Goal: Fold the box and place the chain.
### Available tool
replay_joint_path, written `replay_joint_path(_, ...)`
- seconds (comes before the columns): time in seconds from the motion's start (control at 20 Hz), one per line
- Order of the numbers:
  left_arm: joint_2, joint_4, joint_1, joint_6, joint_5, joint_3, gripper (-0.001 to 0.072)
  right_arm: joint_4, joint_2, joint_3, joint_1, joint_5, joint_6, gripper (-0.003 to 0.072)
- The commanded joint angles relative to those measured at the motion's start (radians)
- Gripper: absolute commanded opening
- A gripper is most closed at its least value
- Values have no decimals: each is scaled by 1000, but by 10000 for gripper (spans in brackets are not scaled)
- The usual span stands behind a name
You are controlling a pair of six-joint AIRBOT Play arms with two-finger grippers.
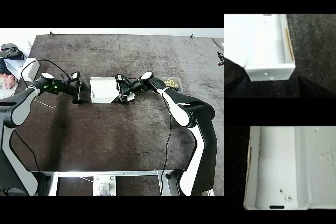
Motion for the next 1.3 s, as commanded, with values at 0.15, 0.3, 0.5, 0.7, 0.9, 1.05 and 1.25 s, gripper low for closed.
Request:
replay_joint_path(0.15, -4, -23, -24, 23, 39, 0, 720, 0, 0, 0, 0, 0, 0, 374)
replay_joint_path(0.3, -5, -31, -37, 22, 46, 0, 719, 0, 0, 0, 0, 0, 0, 375)
replay_joint_path(0.5, -26, -25, -39, 49, 46, 0, 718, 0, 0, 0, 0, 0, 1, 374)
replay_joint_path(0.7, -37, -46, -39, 55, 93, 0, 719, 0, 0, 0, 0, 0, 0, 375)
replay_joint_path(0.9, -37, -32, -52, 52, 100, 0, 719, 0, 0, 0, 0, 0, 0, 375)
replay_joint_path(1.05, -37, -29, -76, 48, 105, 0, 719, 0, 0, 0, 0, 0, 0, 375)
replay_joint_path(1.25, -37, -34, -79, 49, 116, 0, 719, 0, 0, 0, 1, 0, 1, 374)
